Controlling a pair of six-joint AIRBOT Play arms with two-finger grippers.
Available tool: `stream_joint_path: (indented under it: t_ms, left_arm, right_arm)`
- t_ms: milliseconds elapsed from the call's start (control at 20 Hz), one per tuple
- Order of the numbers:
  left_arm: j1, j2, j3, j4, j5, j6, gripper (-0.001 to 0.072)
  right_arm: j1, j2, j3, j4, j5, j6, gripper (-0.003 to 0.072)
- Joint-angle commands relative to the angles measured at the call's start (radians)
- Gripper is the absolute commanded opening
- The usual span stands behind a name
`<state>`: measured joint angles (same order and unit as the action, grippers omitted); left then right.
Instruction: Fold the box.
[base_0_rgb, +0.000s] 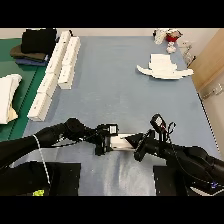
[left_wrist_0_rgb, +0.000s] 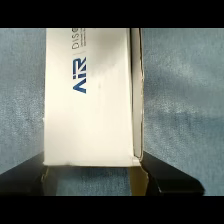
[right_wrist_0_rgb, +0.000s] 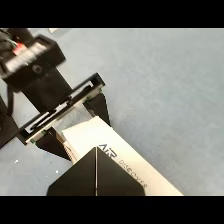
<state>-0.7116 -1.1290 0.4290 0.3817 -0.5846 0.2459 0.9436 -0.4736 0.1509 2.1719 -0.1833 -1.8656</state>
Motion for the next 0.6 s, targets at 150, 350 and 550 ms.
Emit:
stream_joint_path:
  t_ms: [150,350,550]
  left_arm:
    - [0.001,0.000,0.000,0.000,0.000,0.000,0.0511]
    - [0.001,0.000,0.000,0.000,0.000,0.000,0.0511]
    - [0.001,0.000,0.000,0.000,0.000,0.000,0.0511]
  right_arm:
    - [0.047,-0.091,-0.036,0.008,0.048,0.029,0.0004]
    - [0.056,-0.106,-0.074,0.008,0.049,0.034,0.0003]
    - [0.056,-0.107,-0.078,0.005,0.049,0.033,0.0004]
